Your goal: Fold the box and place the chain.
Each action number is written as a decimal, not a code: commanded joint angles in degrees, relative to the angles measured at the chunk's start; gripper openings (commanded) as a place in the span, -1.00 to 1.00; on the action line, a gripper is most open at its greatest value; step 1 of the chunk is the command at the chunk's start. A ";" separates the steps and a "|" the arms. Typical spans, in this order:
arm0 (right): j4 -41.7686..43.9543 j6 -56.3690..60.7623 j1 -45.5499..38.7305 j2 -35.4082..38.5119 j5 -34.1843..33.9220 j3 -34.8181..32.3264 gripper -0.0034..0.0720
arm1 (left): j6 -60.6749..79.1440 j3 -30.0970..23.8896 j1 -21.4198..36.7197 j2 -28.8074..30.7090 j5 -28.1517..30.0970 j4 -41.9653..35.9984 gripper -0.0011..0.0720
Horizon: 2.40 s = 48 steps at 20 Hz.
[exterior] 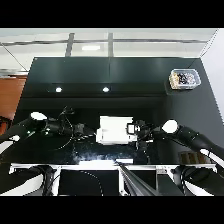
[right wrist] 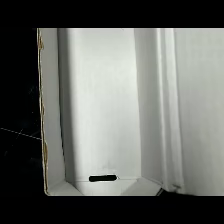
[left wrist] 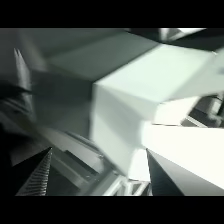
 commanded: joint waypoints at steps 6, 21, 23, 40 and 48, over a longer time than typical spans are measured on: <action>0.02 0.02 0.04 -0.04 0.00 -0.02 0.36 | -14.58 7.26 -8.59 3.89 2.67 11.45 0.96; 0.02 0.02 0.04 -0.04 0.00 -0.02 0.36 | -54.88 14.05 -30.95 5.03 18.93 35.43 0.96; 0.02 0.02 0.04 -0.04 0.00 -0.02 0.36 | -57.99 15.02 -32.48 5.01 18.86 38.47 0.96; 0.00 -0.02 0.04 -0.04 -0.02 -0.02 0.36 | -80.08 29.29 -44.11 -5.62 4.02 59.47 0.27; 0.00 -0.02 0.04 -0.04 0.00 -0.02 0.36 | -84.74 29.40 -47.69 -8.85 4.31 60.98 0.27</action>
